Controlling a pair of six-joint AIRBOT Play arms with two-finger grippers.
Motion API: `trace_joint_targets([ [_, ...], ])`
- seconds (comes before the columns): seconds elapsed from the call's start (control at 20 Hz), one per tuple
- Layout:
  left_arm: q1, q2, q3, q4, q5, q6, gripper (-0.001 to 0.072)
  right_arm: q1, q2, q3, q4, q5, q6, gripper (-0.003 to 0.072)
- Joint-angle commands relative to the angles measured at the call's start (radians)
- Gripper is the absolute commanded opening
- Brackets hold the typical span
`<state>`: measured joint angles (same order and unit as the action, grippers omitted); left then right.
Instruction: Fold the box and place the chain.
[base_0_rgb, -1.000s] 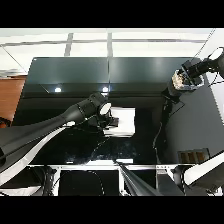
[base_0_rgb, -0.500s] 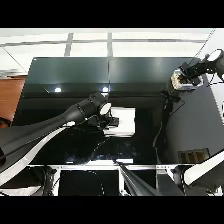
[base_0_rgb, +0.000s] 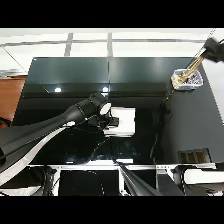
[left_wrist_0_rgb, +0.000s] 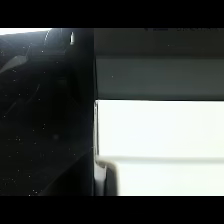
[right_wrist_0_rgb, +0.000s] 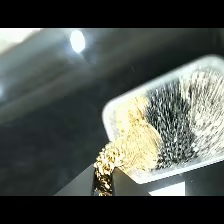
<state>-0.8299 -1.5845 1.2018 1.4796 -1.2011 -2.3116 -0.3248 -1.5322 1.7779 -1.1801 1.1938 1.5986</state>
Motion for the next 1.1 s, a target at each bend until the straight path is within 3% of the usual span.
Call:
trace_joint_targets([
  [0.0,0.001,0.000,0.000,0.000,-0.004,0.000,0.0025,-0.004,0.177,0.004,0.012,0.010,-0.068,0.0009],
  [0.2,0.001,0.000,0.000,0.000,-0.008,0.000,0.0026,-0.002,0.340,0.003,0.116,0.151,-0.120,0.0009],
  [0.5,0.001,0.000,0.000,0.000,-0.010,0.000,0.0026,0.057,0.529,0.002,0.216,0.159,-0.126,0.0010],
  [0.7,0.001,0.000,0.000,0.000,-0.011,0.000,0.0026,0.098,0.576,0.003,0.328,0.320,-0.132,0.0012],
  [0.85,0.001,0.000,0.000,0.000,-0.011,0.000,0.0025,0.148,0.578,0.000,0.521,0.399,-0.164,0.0012],
  [1.05,0.001,0.000,0.000,0.000,-0.010,0.000,0.0025,0.243,0.578,-0.005,0.555,0.467,-0.156,0.0012],
])
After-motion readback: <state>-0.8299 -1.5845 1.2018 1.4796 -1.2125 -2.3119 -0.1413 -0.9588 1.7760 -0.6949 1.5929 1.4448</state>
